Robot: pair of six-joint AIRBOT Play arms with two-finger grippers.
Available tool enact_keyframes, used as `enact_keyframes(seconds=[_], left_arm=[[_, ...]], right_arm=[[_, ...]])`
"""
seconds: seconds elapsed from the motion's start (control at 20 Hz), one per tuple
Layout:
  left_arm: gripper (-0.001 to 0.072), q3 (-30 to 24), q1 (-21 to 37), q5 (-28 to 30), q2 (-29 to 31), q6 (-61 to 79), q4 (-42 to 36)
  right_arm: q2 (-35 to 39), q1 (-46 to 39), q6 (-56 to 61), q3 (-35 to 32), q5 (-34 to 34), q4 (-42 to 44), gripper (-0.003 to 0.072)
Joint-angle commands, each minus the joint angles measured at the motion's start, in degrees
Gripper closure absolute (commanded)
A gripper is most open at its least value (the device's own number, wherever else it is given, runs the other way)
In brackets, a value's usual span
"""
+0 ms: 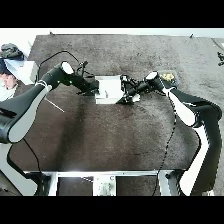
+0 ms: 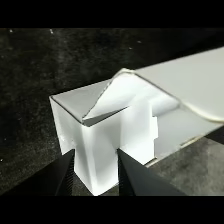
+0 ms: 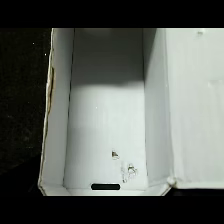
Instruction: Fold the box and place the chain.
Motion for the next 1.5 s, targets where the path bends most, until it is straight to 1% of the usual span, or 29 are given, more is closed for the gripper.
enact_keyframes(seconds=[0.0, 0.15, 0.4, 0.55, 0.65, 0.85, 1.05, 1.15, 1.25, 1.3, 1.35, 1.4, 1.45], left_arm=[[0.0412, 1.4, -2.5, 0.1, 0.0, -8.2, 8.2], [0.0412, 2.6, -4.7, -0.6, -0.4, -14.4, 13.6], [0.0412, 10.0, -7.8, -8.8, -5.1, -19.5, 20.8], [0.0413, 14.2, -9.0, -12.5, -7.4, -23.1, 25.6], [0.0414, 16.0, -9.9, -13.4, -8.7, -25.4, 28.5], [0.0414, 16.3, -10.7, -13.2, -9.0, -30.4, 34.5], [0.0415, 18.6, -11.0, -14.6, -12.2, -32.2, 34.3], [0.0416, 19.3, -11.8, -14.9, -12.5, -32.2, 36.4], [0.0427, 19.3, -11.9, -14.8, -12.6, -32.6, 36.9], [0.0437, 19.3, -11.9, -14.9, -12.6, -32.8, 37.0], [0.0488, 19.3, -11.9, -15.0, -12.6, -32.8, 37.1], [0.0564, 19.3, -11.9, -15.0, -12.6, -32.8, 37.1], [0.0661, 19.3, -11.9, -14.8, -12.6, -32.9, 37.1]], right_arm=[[0.0, 0.0, 0.0, 0.0, 0.0, 0.0, 0.0235], [0.0, 0.0, 0.0, 0.0, 0.0, 0.0, 0.0235], [0.0, 0.0, 0.0, 0.0, 0.0, 0.0, 0.0236], [0.0, 0.0, 0.0, 0.0, 0.0, 0.0, 0.0235], [0.0, 0.0, 0.0, 0.0, 0.0, 0.0, 0.0236], [0.0, 0.0, 0.0, 0.0, 0.0, 0.0, 0.0235], [0.0, 0.0, 0.0, 0.0, 0.0, 0.0, 0.0236], [0.0, 0.0, 0.0, 0.0, 0.0, 0.0, 0.0236], [0.0, 0.0, 0.0, 0.0, 0.0, 0.0, 0.0235], [0.0, 0.0, 0.0, 0.0, 0.0, 0.0, 0.0235], [0.0, 0.0, 0.0, 0.0, 0.0, 0.0, 0.0235], [0.0, 0.0, 0.0, 0.0, 0.0, 0.0, 0.0235], [0.0, 0.0, 0.0, 0.0, 0.0, 0.0, 0.0236]])
